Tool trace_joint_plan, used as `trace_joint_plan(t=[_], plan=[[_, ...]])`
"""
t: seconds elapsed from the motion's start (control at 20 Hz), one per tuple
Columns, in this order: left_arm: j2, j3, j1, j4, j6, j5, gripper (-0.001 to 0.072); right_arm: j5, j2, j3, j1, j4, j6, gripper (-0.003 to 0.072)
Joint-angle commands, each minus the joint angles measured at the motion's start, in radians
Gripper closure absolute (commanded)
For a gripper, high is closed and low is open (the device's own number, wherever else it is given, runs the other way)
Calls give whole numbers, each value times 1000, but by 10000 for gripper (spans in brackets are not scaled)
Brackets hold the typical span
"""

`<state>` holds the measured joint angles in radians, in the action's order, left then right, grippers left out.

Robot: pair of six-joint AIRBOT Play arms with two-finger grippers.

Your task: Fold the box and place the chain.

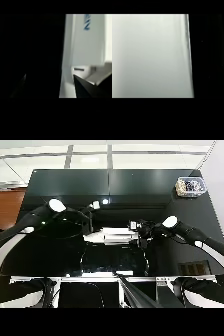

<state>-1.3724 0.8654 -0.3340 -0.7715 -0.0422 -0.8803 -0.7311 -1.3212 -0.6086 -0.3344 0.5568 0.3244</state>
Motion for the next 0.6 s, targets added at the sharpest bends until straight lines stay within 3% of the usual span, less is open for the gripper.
trace_joint_plan(t=[0.0, 0.05, 0.1, 0.15, 0.25, 0.3, 0.4, 0.55], plan=[[90, 0, 101, -182, -391, -105, 15, -8, 0, 0, 0, 2, 2, 504], [93, 0, 135, -172, -523, -183, 86, -8, 0, 0, 0, 2, 2, 566], [90, 0, 159, -150, -624, -280, 405, -7, 0, 0, 0, 1, 2, 559], [82, -1, 170, -105, -674, -396, 677, -7, 0, 0, 0, 1, 2, 559], [63, -39, 147, 79, -674, -549, 686, -6, 0, 0, 0, 1, 2, 558], [58, -70, 116, 190, -668, -529, 686, -6, 0, 0, 0, 1, 2, 559], [48, -125, 26, 377, -645, -348, 685, -6, 0, 0, 0, 1, 2, 559], [41, -117, -74, 544, -422, -71, 685, -6, 0, 0, 0, 1, 2, 559]])
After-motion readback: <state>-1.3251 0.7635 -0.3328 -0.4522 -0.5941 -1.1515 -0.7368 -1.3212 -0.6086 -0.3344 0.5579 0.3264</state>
